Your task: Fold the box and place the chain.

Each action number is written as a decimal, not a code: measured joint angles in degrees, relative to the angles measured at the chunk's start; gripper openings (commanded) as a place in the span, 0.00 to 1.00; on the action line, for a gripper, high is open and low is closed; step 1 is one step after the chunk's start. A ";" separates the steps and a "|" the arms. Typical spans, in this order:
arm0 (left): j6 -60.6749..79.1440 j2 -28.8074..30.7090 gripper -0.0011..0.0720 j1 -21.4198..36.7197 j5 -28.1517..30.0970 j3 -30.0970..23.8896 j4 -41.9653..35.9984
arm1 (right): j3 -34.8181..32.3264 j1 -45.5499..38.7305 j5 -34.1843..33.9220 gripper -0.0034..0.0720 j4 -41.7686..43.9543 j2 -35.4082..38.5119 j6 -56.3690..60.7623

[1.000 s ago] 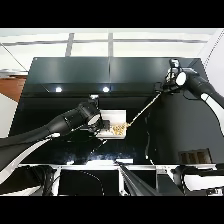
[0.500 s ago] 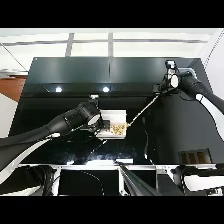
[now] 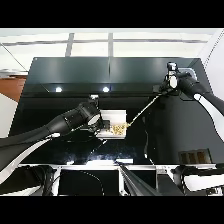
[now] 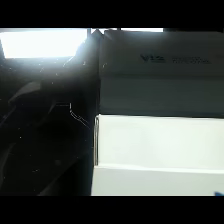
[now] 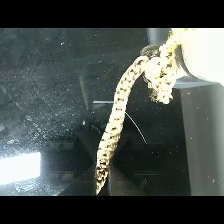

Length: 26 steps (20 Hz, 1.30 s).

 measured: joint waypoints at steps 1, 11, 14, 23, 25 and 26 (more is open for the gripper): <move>0.00 0.00 0.06 0.00 0.00 0.00 -0.02 | 0.00 0.00 0.09 0.09 0.04 0.00 0.09; 0.00 0.00 0.06 0.00 -0.17 0.00 -0.04 | 3.37 0.00 5.18 0.07 0.46 6.82 -7.08; 0.00 0.00 0.06 0.00 -0.20 0.00 -0.02 | 5.92 0.00 8.72 0.07 1.14 12.72 -11.39; 0.02 0.00 0.06 0.00 -0.24 0.00 -0.02 | 16.70 0.00 21.81 0.07 15.82 32.85 -25.73; 0.02 0.00 0.06 -0.02 -0.24 0.00 0.00 | 19.06 0.00 23.65 0.07 20.02 35.06 -27.58; 0.02 0.00 0.06 0.00 -0.24 0.00 0.00 | 20.20 0.00 24.63 0.07 22.49 35.80 -28.48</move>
